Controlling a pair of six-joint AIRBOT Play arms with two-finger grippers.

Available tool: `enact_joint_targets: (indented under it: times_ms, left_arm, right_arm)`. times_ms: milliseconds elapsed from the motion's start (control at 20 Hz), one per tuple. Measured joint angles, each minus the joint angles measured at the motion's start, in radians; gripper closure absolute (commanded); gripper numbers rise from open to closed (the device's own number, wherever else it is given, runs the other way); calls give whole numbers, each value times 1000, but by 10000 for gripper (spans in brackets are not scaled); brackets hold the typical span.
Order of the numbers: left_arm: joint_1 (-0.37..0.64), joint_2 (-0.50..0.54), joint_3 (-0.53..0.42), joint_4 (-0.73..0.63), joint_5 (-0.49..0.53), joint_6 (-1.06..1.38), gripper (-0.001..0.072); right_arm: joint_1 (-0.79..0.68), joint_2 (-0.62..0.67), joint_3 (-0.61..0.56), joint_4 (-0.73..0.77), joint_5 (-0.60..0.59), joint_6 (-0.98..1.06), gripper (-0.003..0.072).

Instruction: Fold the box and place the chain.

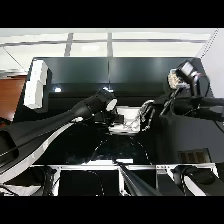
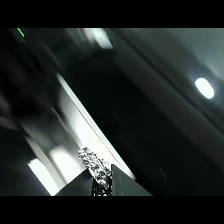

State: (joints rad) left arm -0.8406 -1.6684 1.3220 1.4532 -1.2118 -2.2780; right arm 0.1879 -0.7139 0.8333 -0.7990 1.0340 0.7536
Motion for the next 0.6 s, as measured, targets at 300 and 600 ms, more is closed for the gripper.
enact_joint_targets:
  times_ms: [300, 600]
  left_arm:
    - [0, 0, 0, 0, 0, 0, 683]
    - [0, 0, 0, 0, 0, 0, 683]
  right_arm:
    - [0, 11, 32, 304, -43, 2, 670]
    - [0, 13, 37, 453, -95, -40, 670]
